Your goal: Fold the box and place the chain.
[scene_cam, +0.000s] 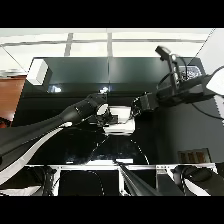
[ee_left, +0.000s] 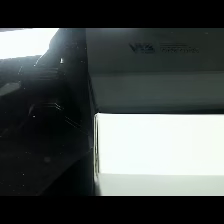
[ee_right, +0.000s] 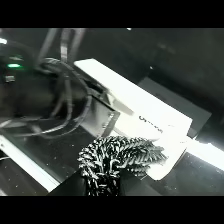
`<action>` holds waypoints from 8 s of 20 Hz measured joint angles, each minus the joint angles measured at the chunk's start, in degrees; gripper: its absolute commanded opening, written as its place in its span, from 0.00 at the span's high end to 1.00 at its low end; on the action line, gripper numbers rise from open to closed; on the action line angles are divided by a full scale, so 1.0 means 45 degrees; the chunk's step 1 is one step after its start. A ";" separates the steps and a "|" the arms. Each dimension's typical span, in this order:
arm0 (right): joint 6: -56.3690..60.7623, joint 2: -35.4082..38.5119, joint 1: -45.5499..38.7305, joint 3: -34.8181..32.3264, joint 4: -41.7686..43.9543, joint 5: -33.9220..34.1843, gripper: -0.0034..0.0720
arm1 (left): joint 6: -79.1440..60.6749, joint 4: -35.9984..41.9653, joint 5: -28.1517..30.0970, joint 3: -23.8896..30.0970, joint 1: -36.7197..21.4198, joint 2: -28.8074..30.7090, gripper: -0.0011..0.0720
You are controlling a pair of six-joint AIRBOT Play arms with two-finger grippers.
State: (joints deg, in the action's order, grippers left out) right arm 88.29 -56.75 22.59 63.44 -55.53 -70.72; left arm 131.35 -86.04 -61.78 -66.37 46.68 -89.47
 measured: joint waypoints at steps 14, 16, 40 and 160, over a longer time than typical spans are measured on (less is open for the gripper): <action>0.0233 -0.0763 0.0903 -0.1967 0.0471 0.2555 0.53 | 0.0015 -0.0015 0.0000 0.0000 0.0000 -0.0005 0.95; 0.0238 -0.0763 0.0695 -0.1967 0.0223 0.2268 0.54 | -0.0005 -0.0010 0.0000 0.0005 0.0000 -0.0034 0.95; -0.0389 -0.0447 -0.1287 -0.1967 -0.2147 0.1627 0.54 | -0.8111 0.1909 0.1972 0.5761 -0.5600 0.6256 0.03; -1.5251 -0.2812 0.0010 -0.3201 0.0976 0.1506 0.66 | -3.3383 1.2235 0.2633 0.5221 -0.4493 0.1831 0.44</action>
State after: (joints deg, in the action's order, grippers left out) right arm 19.66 -69.41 22.63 49.04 -51.13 -63.94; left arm -18.87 -30.98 -49.93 -42.87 26.46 -81.23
